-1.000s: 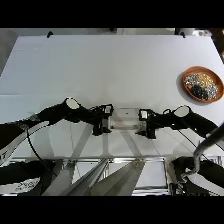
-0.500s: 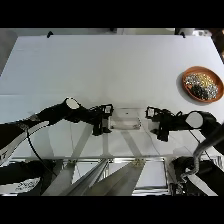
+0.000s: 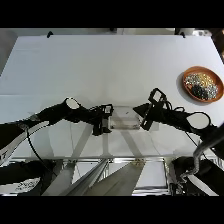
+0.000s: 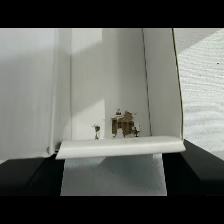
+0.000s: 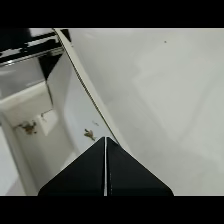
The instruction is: Fold the box and place the chain.
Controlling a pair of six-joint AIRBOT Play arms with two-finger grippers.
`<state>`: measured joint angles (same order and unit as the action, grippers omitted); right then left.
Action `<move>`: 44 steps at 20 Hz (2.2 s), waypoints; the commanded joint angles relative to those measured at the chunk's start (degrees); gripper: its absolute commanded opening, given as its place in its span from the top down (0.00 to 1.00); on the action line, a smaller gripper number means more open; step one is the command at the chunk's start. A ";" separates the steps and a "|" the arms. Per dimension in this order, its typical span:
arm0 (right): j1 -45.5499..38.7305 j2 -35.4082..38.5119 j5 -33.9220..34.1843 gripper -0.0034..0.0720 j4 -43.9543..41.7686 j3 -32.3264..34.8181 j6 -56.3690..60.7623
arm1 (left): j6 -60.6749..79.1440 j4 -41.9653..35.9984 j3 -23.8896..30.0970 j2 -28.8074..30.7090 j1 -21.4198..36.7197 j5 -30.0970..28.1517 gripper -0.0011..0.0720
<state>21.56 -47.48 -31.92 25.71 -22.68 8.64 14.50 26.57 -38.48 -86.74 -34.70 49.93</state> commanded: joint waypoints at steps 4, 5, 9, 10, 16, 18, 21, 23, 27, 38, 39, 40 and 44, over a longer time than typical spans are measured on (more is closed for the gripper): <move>2.29 -12.35 13.68 0.94 -5.11 -0.04 2.75 | 0.02 0.04 0.04 0.04 -0.04 0.02 0.45; 2.29 -12.87 14.64 0.94 -4.94 -0.04 4.04 | 0.02 0.04 0.04 0.04 -0.04 0.02 0.45; 2.29 -13.16 13.05 0.94 -4.52 -0.04 5.07 | 0.02 0.02 0.02 0.04 -0.04 0.02 0.45; 2.29 -13.09 12.72 0.94 -4.52 -0.07 5.05 | 0.02 0.02 0.04 0.04 -0.04 0.02 0.45; 2.29 -3.76 3.52 0.94 4.37 -0.92 9.53 | 0.02 0.04 0.04 0.04 -0.04 0.02 0.45; 2.27 1.22 -2.89 0.94 14.08 -1.38 15.15 | 0.02 0.04 0.04 0.04 -0.04 0.02 0.45; 0.52 5.05 -18.10 0.94 33.40 -1.38 16.76 | 0.02 0.02 0.04 0.04 -0.04 0.02 0.45; -1.11 5.11 -23.54 0.94 44.41 -1.36 16.46 | 0.02 0.04 0.04 0.04 -0.04 0.02 0.45; -1.33 4.98 -18.69 0.93 46.75 -1.31 16.15 | 0.02 0.04 0.04 0.04 -0.04 0.02 0.45; -1.27 -6.01 -13.66 0.69 29.83 -1.11 -14.38 | 0.02 0.04 0.04 0.04 -0.04 0.02 0.45; -1.27 -6.49 -13.57 0.69 29.22 -1.14 -14.78 | 0.02 0.02 0.04 0.04 -0.04 0.02 0.45; -1.27 -6.99 -13.84 0.69 28.50 -1.11 -14.97 | 0.02 0.04 0.02 0.04 -0.04 0.02 0.45; -1.27 -7.61 -13.81 0.69 27.78 -1.11 -16.24 | 0.02 0.04 0.04 0.04 -0.04 0.02 0.45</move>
<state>20.32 -54.30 -46.04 54.98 -23.81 -5.69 14.50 26.59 -38.48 -86.74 -34.70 49.98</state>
